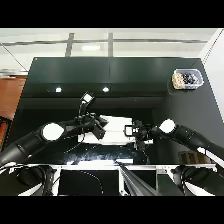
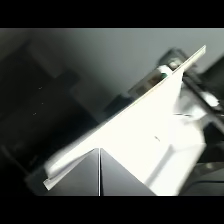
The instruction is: Fold the box and place the chain.
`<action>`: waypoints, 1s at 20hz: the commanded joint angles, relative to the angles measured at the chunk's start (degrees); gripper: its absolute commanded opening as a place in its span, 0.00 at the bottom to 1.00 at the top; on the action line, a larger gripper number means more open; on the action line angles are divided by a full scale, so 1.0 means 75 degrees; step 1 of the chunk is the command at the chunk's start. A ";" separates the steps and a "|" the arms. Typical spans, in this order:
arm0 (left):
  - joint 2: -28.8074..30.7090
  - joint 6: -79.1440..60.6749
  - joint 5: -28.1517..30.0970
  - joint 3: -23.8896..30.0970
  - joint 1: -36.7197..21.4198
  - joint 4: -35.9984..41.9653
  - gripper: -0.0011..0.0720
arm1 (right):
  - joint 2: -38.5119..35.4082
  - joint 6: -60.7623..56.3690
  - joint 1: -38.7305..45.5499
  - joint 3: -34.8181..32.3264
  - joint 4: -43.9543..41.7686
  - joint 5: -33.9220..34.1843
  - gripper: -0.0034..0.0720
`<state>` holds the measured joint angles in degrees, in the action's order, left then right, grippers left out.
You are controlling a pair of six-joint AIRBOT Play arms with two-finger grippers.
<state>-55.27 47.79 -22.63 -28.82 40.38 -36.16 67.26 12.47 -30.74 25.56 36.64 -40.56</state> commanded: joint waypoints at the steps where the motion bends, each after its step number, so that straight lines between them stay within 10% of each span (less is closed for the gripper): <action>1: -0.0624 -0.0003 0.0373 0.0003 0.0035 -0.0061 0.05 | 0.0003 0.0003 -0.0009 0.0000 0.0003 0.0006 0.52; 8: -0.0023 0.0003 0.0055 -0.0003 -0.0006 -0.0857 0.05 | 0.0003 0.0003 -0.0009 0.0000 0.0003 0.0006 0.52; 15: 0.2002 0.0055 -0.3383 0.0029 -0.1673 -0.3255 0.05 | 0.0003 0.0003 -0.0009 0.0000 0.0003 0.0006 0.52; 20: 0.1918 -0.1498 -0.4436 0.0373 -0.2559 -0.3276 0.10 | 0.0006 0.0003 -0.0009 0.0000 0.0003 0.0006 0.52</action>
